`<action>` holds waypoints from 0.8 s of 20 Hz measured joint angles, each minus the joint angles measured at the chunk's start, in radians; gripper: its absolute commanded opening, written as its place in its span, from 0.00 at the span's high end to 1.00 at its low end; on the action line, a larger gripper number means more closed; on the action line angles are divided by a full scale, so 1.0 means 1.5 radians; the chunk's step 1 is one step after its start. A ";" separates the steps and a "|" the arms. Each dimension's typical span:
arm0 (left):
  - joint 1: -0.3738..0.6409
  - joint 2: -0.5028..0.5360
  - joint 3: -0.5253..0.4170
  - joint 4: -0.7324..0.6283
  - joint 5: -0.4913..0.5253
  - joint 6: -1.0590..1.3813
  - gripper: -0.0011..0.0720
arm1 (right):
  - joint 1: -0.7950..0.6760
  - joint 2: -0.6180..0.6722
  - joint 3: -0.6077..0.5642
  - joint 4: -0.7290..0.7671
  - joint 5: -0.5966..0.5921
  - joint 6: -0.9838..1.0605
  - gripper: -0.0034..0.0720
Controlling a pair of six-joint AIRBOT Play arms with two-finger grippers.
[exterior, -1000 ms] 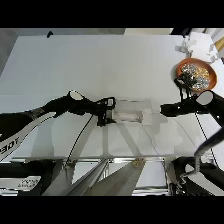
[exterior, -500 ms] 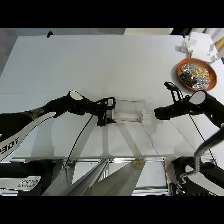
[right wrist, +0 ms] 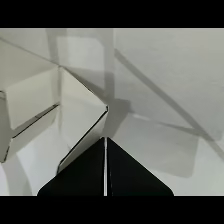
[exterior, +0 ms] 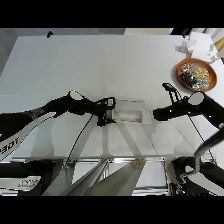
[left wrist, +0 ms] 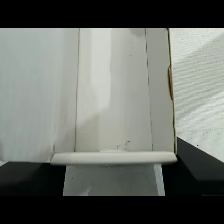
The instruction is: Fold the box and place the chain.
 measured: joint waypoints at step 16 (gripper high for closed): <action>0.000 0.000 0.000 0.000 0.000 0.000 0.97 | 0.015 0.046 -0.003 0.109 0.025 -0.038 0.41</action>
